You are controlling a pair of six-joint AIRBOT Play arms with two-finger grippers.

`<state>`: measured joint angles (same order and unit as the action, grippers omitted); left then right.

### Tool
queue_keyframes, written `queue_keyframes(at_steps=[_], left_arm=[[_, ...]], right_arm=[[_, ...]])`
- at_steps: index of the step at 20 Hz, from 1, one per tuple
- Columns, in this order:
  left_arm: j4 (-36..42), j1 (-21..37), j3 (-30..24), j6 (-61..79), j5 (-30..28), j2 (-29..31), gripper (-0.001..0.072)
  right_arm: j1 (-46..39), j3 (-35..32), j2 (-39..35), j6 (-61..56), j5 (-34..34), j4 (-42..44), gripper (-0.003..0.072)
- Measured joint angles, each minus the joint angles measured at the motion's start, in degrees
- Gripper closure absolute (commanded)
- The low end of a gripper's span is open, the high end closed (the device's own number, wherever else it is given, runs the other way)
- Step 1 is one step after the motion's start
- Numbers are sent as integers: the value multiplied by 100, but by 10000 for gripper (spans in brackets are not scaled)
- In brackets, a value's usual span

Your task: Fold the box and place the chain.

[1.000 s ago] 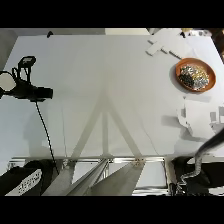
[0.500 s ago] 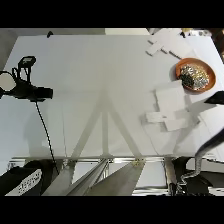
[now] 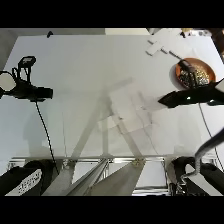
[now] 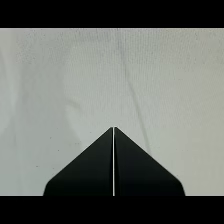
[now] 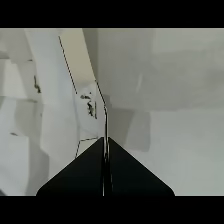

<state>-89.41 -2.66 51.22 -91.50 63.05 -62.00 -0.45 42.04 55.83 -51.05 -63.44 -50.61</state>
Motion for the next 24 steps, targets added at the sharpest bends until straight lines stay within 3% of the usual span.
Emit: queue_keyframes(at_steps=[5, 9, 10, 11, 12, 15, 20, 24], left_arm=[[0, 0, 0, 0, 0, 0, 700], [0, 0, 0, 0, -127, 0, 695], [2, 0, 2, 0, -188, 0, 597], [2, 0, 0, 0, -219, 0, 309], [2, 0, 0, 4, -243, -4, 70], [479, 2, -9, 584, -140, -105, 65], [3359, -15, -26, 3152, 319, -828, 74], [4750, -229, -24, 4315, 382, -1668, 71]], right_arm=[[1921, -874, -358, -1231, 1991, 46, 673], [2658, -1104, -417, -2076, 2798, -367, 672], [2736, -1126, -422, -2192, 2887, -452, 672], [2800, -1143, -428, -2297, 2940, -525, 672], [2839, -1156, -431, -2371, 2994, -581, 672], [2914, -1180, -435, -2494, 3080, -671, 671], [2944, -1187, -435, -2566, 3053, -726, 671], [2949, -1189, -435, -2573, 2979, -739, 671]])
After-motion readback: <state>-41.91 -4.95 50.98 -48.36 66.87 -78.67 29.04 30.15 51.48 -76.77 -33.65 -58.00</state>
